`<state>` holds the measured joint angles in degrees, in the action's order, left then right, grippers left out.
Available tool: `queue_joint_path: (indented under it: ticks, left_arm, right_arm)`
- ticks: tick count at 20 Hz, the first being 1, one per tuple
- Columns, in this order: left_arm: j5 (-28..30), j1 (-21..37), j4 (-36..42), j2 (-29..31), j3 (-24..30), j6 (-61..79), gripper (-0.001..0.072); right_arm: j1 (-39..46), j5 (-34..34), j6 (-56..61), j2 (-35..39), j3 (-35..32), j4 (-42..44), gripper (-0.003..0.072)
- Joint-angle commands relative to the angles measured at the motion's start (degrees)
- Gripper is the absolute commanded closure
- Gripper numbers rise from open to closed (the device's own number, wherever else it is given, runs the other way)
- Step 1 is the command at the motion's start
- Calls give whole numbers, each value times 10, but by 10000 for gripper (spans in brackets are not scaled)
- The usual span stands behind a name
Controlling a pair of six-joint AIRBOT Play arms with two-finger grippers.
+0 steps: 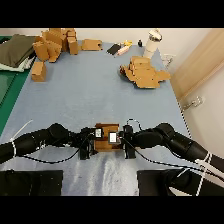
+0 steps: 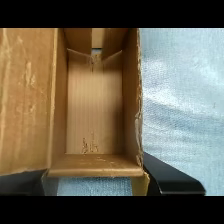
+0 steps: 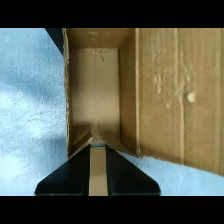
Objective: Fold the box.
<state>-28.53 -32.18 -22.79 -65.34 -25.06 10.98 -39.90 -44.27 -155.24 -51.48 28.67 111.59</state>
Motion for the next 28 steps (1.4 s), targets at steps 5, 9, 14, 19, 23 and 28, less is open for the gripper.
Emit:
queue_joint_path:
  ticks: [5,9,14,19,23,28]
  left_arm:
    - [0,0,0,0,0,0,240]
    - [0,0,0,0,0,0,240]
    - [0,0,0,0,0,0,240]
    - [0,0,0,0,0,0,240]
    - [0,0,0,0,0,0,241]
    - [0,0,0,0,0,0,240]
  right_arm:
    - [-24,17,-4,-18,-1,13,99]
    - [-23,-1,48,-13,1,-19,198]
    - [-18,-190,515,30,37,-380,680]
    - [97,-291,809,69,30,-431,681]
    - [231,-144,744,61,-29,-185,682]
    - [295,-102,586,33,-59,15,684]
